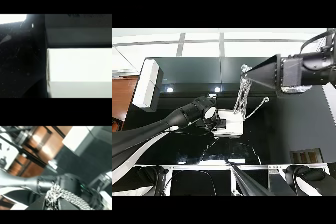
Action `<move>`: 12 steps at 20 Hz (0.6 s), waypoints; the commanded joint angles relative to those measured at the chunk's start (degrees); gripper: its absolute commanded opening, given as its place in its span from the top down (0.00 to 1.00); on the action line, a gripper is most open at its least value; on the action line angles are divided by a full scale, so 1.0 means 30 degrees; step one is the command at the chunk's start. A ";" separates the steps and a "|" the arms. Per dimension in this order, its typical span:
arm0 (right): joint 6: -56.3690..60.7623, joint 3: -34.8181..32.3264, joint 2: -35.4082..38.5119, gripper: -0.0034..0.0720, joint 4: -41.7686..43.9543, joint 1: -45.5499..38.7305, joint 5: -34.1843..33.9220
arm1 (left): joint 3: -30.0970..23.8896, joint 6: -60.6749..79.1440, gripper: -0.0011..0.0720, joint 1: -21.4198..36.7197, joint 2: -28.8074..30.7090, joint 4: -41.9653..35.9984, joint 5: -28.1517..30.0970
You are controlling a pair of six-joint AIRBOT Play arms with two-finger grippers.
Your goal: Fold the box and place the chain.
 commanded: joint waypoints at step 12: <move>-0.0160 -0.3169 0.0007 0.93 -0.0583 0.1399 -0.0204 | 0.0007 0.0007 0.95 0.0000 0.0007 0.0029 0.0015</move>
